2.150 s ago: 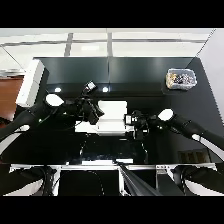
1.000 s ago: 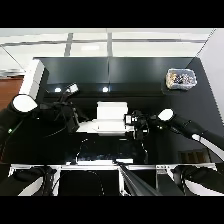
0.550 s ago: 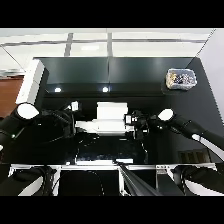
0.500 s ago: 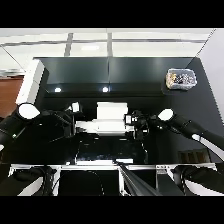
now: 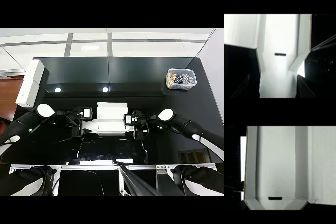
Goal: Fold the box and place the chain.
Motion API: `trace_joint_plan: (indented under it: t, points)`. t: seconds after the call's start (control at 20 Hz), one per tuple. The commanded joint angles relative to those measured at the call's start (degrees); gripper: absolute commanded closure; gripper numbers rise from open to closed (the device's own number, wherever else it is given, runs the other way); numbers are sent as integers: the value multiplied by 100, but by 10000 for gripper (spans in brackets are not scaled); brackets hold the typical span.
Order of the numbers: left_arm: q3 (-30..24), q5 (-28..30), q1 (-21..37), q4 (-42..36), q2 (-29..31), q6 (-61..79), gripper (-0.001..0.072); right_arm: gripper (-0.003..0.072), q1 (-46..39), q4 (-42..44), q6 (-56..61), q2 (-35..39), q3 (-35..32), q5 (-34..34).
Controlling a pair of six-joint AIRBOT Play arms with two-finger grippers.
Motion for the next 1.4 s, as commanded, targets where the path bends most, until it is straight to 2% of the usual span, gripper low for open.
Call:
trace_joint_plan:
  t: [0.0,0.15,0.25,0.3,0.4,0.45,0.7,0.85,1.15,1.35]
  points:
    - [83,-105,-258,-199,-149,72,-1,187,2,2,0,0,2,0]
    - [140,-138,-310,-203,-151,2,35,186,2,0,0,0,2,0]
    - [188,-166,-310,-203,-157,-103,359,186,2,0,0,0,2,0]
    - [203,-170,-315,-205,-160,-103,450,186,2,0,0,0,2,0]
    - [216,-184,-337,-223,-164,-103,461,186,2,0,0,0,2,0]
    - [216,-184,-348,-223,-177,-103,499,186,0,0,0,0,2,0]
    - [216,-138,-431,-404,-323,-101,497,187,2,0,0,0,2,0]
    - [216,61,-527,-756,-400,-101,496,187,2,0,2,0,2,0]
    - [216,92,-570,-1515,-710,-90,496,186,2,0,0,0,2,0]
    - [216,72,-570,-1510,-789,-92,500,186,0,0,0,0,2,0]
